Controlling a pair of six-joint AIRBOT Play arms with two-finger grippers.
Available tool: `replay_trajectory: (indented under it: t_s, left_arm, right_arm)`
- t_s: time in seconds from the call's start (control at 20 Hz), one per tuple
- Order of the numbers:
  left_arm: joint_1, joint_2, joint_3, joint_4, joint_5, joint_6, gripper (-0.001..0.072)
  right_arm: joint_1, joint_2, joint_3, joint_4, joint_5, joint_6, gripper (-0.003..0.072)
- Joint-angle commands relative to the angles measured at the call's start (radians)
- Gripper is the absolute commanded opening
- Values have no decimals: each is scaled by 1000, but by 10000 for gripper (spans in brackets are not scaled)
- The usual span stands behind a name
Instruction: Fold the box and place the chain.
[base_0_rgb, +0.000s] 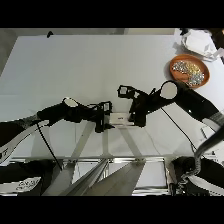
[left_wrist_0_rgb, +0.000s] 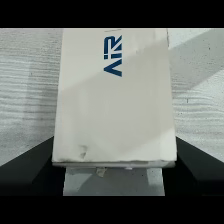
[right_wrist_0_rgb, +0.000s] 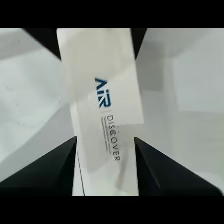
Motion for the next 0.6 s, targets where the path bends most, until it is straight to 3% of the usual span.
replay_trajectory:
  t_s: [0.0,0.05,0.25,0.55]
  left_arm:
    - [0,0,0,0,3,-1,325]
    - [0,0,0,0,3,-1,325]
    - [0,0,0,0,3,-1,325]
    - [0,0,0,0,3,-1,325]
  right_arm:
    - [0,32,0,127,-54,-8,123]
    - [-3,28,-13,218,-56,-70,15]
    - [-48,20,-164,611,-130,-376,16]
    - [-105,-4,-322,742,-132,-526,16]
